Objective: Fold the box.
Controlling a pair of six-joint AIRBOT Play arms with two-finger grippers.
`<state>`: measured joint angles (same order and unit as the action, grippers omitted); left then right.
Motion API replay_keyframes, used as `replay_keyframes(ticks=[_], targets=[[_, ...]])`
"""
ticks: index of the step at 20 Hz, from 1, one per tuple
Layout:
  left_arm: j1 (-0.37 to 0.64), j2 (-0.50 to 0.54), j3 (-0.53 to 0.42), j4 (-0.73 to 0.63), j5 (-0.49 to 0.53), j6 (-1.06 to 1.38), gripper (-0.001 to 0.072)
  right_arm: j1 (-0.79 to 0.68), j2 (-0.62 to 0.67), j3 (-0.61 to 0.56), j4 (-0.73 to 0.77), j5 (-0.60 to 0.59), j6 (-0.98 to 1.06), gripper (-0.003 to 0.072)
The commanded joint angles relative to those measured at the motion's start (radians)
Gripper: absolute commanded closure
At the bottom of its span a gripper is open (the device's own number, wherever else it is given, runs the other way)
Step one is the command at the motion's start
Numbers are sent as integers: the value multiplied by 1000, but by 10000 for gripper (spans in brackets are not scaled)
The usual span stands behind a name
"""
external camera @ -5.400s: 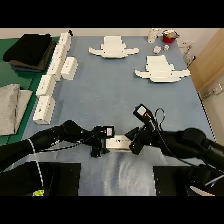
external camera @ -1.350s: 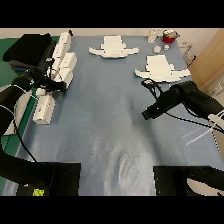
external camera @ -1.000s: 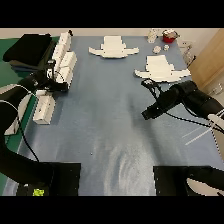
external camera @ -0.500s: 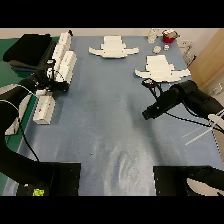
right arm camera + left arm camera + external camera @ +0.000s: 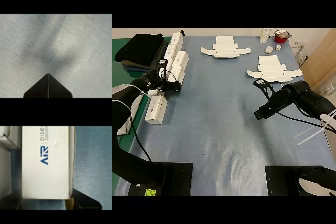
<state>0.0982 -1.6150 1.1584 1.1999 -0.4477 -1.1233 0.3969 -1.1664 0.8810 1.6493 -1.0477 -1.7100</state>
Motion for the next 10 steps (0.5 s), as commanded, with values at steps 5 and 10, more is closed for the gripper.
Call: replay_keyframes(ticks=[5,10], targets=[[2,-11,4,6,-1,1,40,0,0,1,0,0,0,683],[17,-5,64,40,-204,1,31,0,0,1,0,0,0,683]])
